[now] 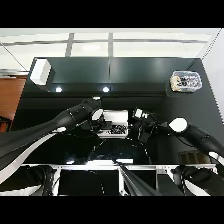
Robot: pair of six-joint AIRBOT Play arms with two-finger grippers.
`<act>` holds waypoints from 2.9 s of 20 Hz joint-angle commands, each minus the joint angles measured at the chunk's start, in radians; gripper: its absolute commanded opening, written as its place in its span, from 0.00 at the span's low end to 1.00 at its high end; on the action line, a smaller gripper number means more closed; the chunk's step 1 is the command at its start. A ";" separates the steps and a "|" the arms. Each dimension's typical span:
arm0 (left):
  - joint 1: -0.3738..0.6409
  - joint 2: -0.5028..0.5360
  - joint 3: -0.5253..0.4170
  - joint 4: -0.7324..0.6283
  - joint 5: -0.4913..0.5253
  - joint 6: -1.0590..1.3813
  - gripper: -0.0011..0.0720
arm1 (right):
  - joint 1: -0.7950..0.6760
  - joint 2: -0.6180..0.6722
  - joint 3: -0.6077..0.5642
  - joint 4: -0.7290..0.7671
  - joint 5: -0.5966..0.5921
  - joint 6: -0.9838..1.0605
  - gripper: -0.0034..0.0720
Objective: Fold the box and place the chain.
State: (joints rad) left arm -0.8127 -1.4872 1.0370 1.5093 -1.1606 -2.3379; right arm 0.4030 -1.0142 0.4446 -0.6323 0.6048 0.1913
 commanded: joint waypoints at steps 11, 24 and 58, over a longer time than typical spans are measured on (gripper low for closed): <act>0.000 0.000 0.000 0.000 0.000 0.000 0.05 | -0.079 0.225 0.291 0.323 0.332 0.607 0.07; 0.000 0.000 0.000 0.000 0.000 0.000 0.05 | -0.042 0.128 0.174 0.185 0.247 0.696 0.47; 0.631 0.616 -0.465 -0.571 0.177 1.145 0.86 | -0.309 0.136 0.211 -0.015 0.333 0.751 0.46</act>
State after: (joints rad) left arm -0.3790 -0.9062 0.6952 1.3849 -1.0183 -1.6855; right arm 0.0940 -0.8780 0.6552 -0.6476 0.9386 0.9272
